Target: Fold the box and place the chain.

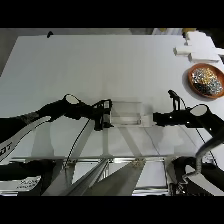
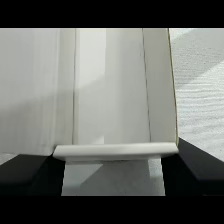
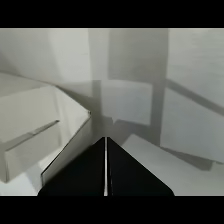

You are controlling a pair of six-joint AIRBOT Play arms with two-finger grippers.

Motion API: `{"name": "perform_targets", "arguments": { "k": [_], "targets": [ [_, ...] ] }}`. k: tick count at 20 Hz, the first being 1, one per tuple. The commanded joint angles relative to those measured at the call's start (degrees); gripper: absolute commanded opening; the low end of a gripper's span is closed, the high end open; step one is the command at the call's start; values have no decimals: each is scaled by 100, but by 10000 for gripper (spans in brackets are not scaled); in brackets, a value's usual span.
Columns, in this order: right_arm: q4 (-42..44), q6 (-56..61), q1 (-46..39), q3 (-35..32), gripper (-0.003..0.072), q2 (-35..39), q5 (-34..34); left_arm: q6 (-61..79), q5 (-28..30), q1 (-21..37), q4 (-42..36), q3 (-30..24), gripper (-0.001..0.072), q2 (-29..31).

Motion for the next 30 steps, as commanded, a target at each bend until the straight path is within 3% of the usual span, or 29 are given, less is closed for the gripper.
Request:
{"name": "perform_targets", "arguments": {
  "k": [1, 2, 3, 6, 8, 14, 22, 26, 30],
  "targets": [
    [710, -328, 210, 2, 13, -33, 170, 0, 2, -2, 0, 0, 204, 0],
    [730, -363, 210, 2, 42, 24, 221, 0, 2, -2, 0, 0, 204, 0],
    [726, -361, 210, 4, 166, 96, 264, 0, 2, -2, 0, 0, 204, 0],
    [717, -361, 210, 4, 198, 365, 295, 0, 2, -2, 0, 0, 204, 0],
    [721, -358, 229, 4, 316, 501, 315, 0, 2, -2, 0, 0, 204, 0],
    [629, -120, 914, 92, 347, 527, -57, 0, 4, -2, 0, 0, 204, 0],
    [-616, 1150, 1388, 601, 340, 509, -37, 2, 2, -2, 0, 0, 204, 0],
    [-1803, 2063, 1381, 601, 337, 511, 98, 0, 2, -2, 0, 0, 204, 0],
    [-1897, 2065, 1381, 678, 338, 529, 286, 0, 2, -2, 0, 0, 204, 0]
  ]
}}
